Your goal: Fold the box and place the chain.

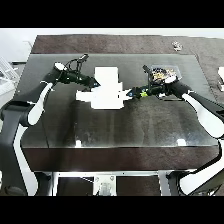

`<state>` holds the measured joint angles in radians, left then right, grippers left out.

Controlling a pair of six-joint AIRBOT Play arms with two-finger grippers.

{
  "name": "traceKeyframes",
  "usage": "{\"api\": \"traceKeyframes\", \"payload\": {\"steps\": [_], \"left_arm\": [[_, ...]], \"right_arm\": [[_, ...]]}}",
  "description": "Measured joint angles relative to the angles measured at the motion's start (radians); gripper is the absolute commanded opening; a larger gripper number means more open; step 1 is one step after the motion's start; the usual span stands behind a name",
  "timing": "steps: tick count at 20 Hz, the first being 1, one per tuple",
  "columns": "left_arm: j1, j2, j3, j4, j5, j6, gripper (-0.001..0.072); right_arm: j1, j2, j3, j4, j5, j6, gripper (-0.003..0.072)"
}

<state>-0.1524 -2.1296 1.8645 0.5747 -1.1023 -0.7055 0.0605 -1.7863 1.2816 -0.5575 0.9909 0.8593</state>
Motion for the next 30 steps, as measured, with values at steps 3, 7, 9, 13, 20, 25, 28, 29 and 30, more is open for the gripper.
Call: {"api": "traceKeyframes", "payload": {"steps": [3,7,9,13,20,25,28,29,30], "left_arm": [[0.000,0.000,0.000,0.002,-0.010,0.003,0.0348],[0.000,0.000,0.000,0.005,-0.018,0.007,0.0280],[0.000,0.000,0.000,0.005,-0.025,0.010,0.0220],[0.000,0.000,0.000,0.007,-0.035,0.026,0.0104],[0.001,0.000,0.000,0.004,-0.058,0.126,0.0019],[0.000,0.000,-0.001,-0.007,-0.089,0.277,0.0017],[0.017,-0.001,-0.005,-0.037,-0.103,0.381,0.0016],[0.027,-0.001,-0.006,-0.057,-0.109,0.419,0.0016],[0.039,-0.001,-0.006,-0.086,-0.117,0.462,0.0015]], "right_arm": [[0.000,0.000,0.000,-0.013,0.000,0.000,0.0005],[0.000,0.000,0.000,-0.019,0.000,0.001,0.0005],[0.000,0.000,0.000,-0.021,0.000,0.001,0.0005],[0.000,0.000,0.000,-0.024,0.000,0.001,0.0007],[0.000,0.000,0.000,-0.024,0.001,0.001,0.0007],[-0.018,0.000,0.000,-0.010,0.006,0.000,0.0264],[-0.057,0.011,0.001,0.021,0.028,-0.012,0.0264],[-0.076,0.018,0.002,0.030,0.032,-0.017,0.0264],[-0.093,0.024,0.002,0.039,0.034,-0.023,0.0265]]}}
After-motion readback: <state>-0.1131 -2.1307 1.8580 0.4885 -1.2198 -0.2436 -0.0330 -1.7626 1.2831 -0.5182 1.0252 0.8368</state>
